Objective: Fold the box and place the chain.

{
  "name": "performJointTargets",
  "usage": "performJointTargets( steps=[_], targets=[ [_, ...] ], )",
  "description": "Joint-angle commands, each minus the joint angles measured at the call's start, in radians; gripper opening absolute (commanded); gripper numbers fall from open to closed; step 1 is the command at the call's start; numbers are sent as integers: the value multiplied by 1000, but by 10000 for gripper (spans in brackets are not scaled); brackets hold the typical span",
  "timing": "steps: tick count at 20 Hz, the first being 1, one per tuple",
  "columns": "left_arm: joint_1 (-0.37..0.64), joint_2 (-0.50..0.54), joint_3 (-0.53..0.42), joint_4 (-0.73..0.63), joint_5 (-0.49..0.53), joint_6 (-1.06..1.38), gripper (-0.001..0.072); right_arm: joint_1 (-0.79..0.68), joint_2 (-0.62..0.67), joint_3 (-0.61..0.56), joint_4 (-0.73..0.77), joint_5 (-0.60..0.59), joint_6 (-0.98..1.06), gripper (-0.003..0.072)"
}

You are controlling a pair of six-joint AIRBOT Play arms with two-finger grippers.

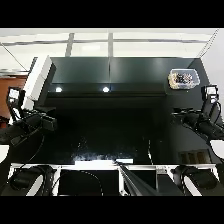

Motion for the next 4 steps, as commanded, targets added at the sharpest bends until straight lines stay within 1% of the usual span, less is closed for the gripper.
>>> performJointTargets(
  steps=[1,4],
  targets=[
    [0,0,-1,0,1,1,31,1,0,0,0,0,-1,15],
    [0,0,-1,0,1,1,30,1,0,0,0,0,-1,15]
  ],
)
